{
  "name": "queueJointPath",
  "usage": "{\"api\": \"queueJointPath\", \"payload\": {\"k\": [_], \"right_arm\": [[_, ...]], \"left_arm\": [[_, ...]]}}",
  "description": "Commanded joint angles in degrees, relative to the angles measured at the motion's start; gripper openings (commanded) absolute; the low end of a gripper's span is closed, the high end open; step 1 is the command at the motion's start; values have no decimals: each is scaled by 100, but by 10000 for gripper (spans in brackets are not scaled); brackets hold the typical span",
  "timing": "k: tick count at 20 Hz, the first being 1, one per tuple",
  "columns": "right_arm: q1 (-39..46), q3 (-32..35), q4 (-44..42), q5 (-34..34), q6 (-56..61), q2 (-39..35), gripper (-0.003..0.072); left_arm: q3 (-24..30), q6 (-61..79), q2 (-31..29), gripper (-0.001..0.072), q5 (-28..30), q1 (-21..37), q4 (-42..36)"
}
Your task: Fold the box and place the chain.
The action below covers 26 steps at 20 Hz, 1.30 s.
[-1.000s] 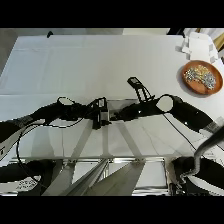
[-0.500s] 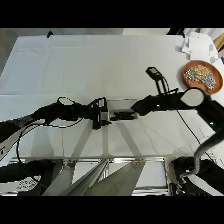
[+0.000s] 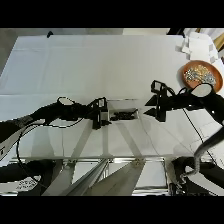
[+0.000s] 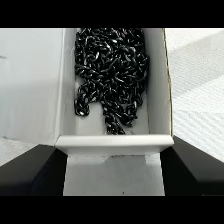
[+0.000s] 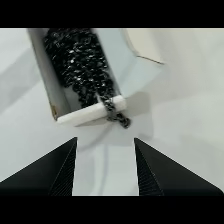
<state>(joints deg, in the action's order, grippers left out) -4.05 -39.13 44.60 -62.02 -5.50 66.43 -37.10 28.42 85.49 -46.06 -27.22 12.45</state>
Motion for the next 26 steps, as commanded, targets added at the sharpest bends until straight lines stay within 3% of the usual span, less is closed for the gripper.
{"api": "queueJointPath", "payload": {"k": [1,7,13,22,26], "right_arm": [[-186,33,-2,302,-2015,645,394],[-205,33,-44,1091,-2358,1250,392],[-208,33,-927,1139,-2844,1384,365],[-391,37,-841,866,-2841,1388,346],[-409,37,-717,914,-2743,1405,265]], "left_arm": [[-2,2,-2,137,0,0,0],[-2,2,-2,137,0,0,0],[-2,0,-2,137,0,0,0],[-2,0,-2,137,0,0,0],[-2,2,-2,137,0,0,0]]}}
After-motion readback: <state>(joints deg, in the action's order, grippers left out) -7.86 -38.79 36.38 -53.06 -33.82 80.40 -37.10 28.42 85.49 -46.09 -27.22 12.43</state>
